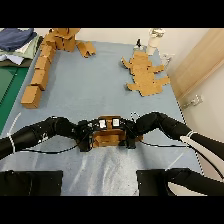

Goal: Fold the box.

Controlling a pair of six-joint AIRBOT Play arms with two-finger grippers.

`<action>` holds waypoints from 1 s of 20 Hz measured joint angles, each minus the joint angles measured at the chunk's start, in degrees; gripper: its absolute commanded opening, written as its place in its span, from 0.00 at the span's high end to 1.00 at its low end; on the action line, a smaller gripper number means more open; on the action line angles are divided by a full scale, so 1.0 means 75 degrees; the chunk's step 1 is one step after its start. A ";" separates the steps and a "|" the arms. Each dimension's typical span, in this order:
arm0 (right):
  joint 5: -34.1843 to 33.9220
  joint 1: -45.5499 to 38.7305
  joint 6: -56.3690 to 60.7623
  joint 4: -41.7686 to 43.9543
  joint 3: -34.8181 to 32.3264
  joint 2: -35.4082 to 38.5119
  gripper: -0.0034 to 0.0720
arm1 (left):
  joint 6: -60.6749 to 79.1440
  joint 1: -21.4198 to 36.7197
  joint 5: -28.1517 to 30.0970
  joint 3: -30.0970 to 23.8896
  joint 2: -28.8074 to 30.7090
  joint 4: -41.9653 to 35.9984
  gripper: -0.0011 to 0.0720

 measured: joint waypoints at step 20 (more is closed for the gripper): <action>0.0003 0.0000 0.0000 0.0000 0.0000 0.0000 0.24 | 0.0396 -0.0256 0.0472 0.0000 0.0000 -0.0959 0.88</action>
